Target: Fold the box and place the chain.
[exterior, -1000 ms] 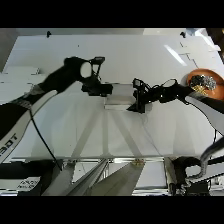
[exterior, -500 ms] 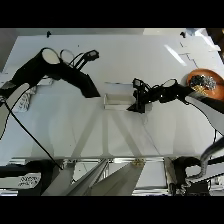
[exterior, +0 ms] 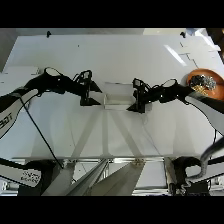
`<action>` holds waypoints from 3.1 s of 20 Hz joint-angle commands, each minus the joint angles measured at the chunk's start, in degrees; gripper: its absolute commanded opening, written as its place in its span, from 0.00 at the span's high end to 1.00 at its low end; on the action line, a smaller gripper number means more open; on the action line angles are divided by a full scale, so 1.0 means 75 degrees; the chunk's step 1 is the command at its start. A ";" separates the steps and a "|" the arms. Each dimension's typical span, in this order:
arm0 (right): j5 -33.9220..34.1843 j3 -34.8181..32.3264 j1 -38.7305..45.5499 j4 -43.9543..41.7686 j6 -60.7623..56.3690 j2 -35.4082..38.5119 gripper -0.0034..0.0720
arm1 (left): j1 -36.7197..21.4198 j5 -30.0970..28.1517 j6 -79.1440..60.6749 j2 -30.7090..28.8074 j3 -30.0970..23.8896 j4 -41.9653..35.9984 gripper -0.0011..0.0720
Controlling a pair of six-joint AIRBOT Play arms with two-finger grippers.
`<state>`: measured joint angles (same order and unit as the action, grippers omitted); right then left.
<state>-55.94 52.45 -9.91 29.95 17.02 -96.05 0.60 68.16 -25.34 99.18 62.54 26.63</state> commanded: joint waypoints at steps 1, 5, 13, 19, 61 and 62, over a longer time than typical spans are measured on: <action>-0.0009 0.0000 0.0006 -0.0003 0.0000 0.0006 0.30 | -0.0032 -0.0256 -0.0845 0.0417 -0.0003 -0.0697 0.02; -0.0009 0.0000 0.0006 0.0000 0.0000 0.0006 0.30 | 0.0000 -0.0256 -0.0819 0.0417 -0.0003 -0.0702 0.02; -0.0009 0.0000 0.0006 -0.0003 0.0000 0.0006 0.30 | 0.0029 0.0326 -0.0828 0.0414 -0.0003 -0.0332 0.02; -0.0009 0.0000 0.0006 -0.0003 -0.0003 0.0006 0.30 | 0.0029 0.0370 -0.0819 0.0414 -0.0003 -0.0597 0.02; -0.0009 0.0000 0.0006 0.0000 -0.0003 0.0006 0.30 | 0.1268 -0.1349 0.0300 0.0350 0.0029 0.0143 0.61; -0.0009 0.0000 0.0006 -0.0003 -0.0003 0.0006 0.30 | 0.1268 -0.1349 0.0300 0.0350 0.0029 0.0146 0.61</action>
<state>-55.99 52.45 -9.87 29.98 17.02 -96.05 10.09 58.17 -23.11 101.78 62.74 27.59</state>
